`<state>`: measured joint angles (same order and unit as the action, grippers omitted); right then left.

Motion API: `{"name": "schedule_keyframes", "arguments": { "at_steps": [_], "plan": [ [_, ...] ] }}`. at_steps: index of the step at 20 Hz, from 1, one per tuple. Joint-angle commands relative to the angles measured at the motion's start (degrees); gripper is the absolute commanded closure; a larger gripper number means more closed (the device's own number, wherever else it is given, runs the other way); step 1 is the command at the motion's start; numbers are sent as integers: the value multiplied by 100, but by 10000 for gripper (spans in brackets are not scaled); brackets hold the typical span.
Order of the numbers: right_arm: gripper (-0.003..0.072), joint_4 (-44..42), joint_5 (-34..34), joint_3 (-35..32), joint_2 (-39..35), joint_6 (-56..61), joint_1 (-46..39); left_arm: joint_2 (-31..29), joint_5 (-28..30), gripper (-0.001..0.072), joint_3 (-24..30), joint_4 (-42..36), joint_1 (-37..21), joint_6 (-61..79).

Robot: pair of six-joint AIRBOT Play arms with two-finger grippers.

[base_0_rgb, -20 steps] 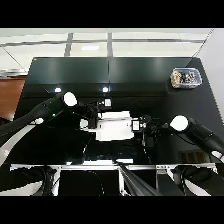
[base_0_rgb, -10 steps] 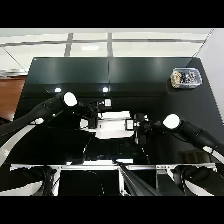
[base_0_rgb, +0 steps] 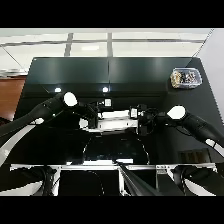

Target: Fold the box and place the chain.

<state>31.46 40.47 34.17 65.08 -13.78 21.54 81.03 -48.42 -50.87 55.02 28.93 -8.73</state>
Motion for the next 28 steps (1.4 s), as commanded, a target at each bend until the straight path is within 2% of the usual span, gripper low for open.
{"name": "schedule_keyframes", "arguments": {
  "at_steps": [1, 4, 8, 13, 19, 21, 22, 28],
  "plan": [
    [-21, -315, -31, 20, 26, -144, -264, 2, -2, 681, 0, 2, 2, 7],
    [-20, -726, 170, 17, 74, -605, -313, 2, -2, 681, -2, 4, 2, 9],
    [-21, -767, 413, 9, 315, -643, -98, 0, -24, 680, -4, 2, 2, 31],
    [-21, -758, 160, 9, 708, -643, 125, 2, -317, 679, -7, 17, 2, 131],
    [-20, -739, 192, 9, 911, -614, 105, 2, -323, 680, -9, 24, 2, 129],
    [-5, -717, 184, 11, 929, -496, 92, 2, -323, 680, -9, 24, 2, 129],
    [31, -673, 192, 13, 938, -389, 85, 2, -323, 679, -9, 26, 2, 129],
    [31, -227, 195, 72, 977, 258, 101, 2, -321, 679, -9, 26, 2, 131]
  ]
}}
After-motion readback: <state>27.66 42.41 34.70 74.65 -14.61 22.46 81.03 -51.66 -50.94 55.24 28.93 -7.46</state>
